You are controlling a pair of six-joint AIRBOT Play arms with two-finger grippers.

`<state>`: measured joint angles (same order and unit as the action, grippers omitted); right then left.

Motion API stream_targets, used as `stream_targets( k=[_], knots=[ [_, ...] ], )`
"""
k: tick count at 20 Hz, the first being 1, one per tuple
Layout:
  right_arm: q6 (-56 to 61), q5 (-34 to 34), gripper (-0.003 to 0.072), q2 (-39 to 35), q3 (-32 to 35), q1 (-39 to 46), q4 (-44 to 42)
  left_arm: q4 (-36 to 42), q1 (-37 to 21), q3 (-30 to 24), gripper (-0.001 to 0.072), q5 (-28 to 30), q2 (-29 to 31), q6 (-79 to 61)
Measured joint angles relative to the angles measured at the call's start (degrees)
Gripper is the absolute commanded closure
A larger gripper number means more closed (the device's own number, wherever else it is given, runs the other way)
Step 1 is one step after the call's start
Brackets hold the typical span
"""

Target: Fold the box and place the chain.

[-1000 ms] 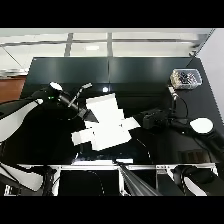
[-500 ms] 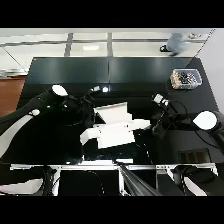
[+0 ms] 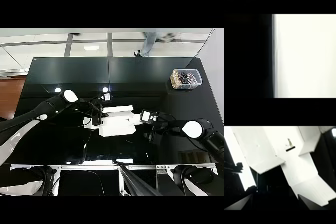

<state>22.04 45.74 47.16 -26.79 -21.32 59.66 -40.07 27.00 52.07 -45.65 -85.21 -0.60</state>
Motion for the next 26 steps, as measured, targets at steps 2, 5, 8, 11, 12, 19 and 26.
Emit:
stream_targets(
  k=[2, 5, 8, 11, 12, 19, 26],
  knots=[
    [-2.5, -0.9, 0.0055, 0.7, 0.3, -0.6, -1.2, -0.2, 0.2, 0.0, 0.0678, 0.1, -0.1, -0.3],
    [-6.5, -1.5, 0.0055, 2.7, 0.5, -1.0, -4.0, -0.3, 0.3, 0.0, 0.0678, 0.2, -0.2, -0.5],
    [-10.1, -1.7, 0.0055, 4.7, 0.6, -1.2, -6.8, -0.4, 0.3, 0.0, 0.0679, 0.2, -0.2, -0.6],
    [-12.3, -1.8, 0.0055, 6.1, 0.6, -1.2, -8.7, -0.7, 0.3, 0.0, 0.0679, 0.2, -0.3, -0.7],
    [-12.9, -1.9, 0.0055, 6.4, 0.6, -1.2, -9.5, -1.1, 0.3, 0.0, 0.0680, 0.2, -0.4, -0.7],
    [-16.2, -3.4, 0.0055, 9.2, 0.6, -1.3, -13.8, -2.9, 0.3, 0.0, 0.0680, 0.6, -0.4, -0.7],
    [-20.3, -7.3, 0.0055, 11.7, 0.6, -2.9, -17.2, -4.4, 0.3, 0.0, 0.0679, 0.7, -0.5, -0.7]
  ],
)
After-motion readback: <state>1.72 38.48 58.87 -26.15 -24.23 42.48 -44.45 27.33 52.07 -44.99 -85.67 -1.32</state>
